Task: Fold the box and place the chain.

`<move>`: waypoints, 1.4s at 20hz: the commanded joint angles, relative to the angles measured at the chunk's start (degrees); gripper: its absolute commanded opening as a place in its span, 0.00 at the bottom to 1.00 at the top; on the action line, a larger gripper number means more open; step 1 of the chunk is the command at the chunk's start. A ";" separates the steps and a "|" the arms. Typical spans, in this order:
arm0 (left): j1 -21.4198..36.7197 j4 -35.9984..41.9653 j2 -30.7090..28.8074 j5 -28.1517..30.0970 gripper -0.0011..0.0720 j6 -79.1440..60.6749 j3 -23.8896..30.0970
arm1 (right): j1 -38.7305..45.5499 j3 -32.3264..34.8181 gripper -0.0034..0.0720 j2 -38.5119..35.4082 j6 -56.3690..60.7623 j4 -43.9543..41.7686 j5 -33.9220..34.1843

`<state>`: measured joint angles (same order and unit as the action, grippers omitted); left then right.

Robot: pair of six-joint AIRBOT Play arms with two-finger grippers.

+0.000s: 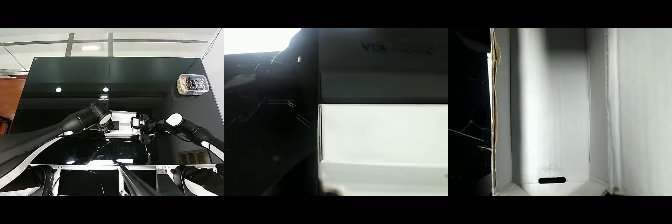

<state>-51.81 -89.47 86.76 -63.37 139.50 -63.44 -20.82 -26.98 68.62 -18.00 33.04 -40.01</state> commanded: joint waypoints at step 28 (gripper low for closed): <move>0.07 0.20 -0.04 -0.15 0.05 -0.17 -0.02 | -3.69 0.04 0.28 -2.82 11.85 -7.54 5.31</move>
<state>-51.79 -89.45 86.76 -63.66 139.28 -63.44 -24.14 -26.94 65.19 -8.21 27.07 -37.93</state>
